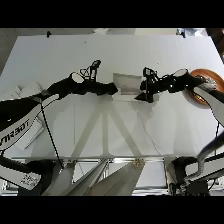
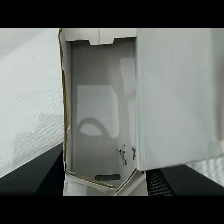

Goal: Fold the box and place the chain.

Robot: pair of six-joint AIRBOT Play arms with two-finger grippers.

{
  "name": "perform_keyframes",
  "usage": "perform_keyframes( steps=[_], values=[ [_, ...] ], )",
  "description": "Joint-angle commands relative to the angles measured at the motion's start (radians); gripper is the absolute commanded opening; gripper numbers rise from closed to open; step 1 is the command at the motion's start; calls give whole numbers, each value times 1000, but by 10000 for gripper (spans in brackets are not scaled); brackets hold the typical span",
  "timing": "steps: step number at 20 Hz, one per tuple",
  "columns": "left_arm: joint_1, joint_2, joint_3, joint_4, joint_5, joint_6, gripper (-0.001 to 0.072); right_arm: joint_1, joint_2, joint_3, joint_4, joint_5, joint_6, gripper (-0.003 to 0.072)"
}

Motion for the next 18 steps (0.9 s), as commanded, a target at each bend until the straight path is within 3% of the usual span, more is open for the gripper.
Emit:
perform_keyframes(
  steps=[1,3,7,11,13,18],
  values=[
    [-9,22,2,8,-5,-13,574,-1,0,0,-4,-3,0,408],
    [-29,28,8,88,-8,-69,572,-1,0,0,-4,-3,0,408],
    [-84,27,64,404,-47,-295,560,-1,0,0,-4,-3,0,408],
    [-107,14,146,581,-112,-434,554,-1,0,0,-4,-3,0,408],
    [-116,-12,210,679,-187,-509,497,-1,0,0,-4,-3,0,408],
    [-145,-112,365,725,-315,-615,491,-1,0,0,-4,-3,0,408]
  ],
)
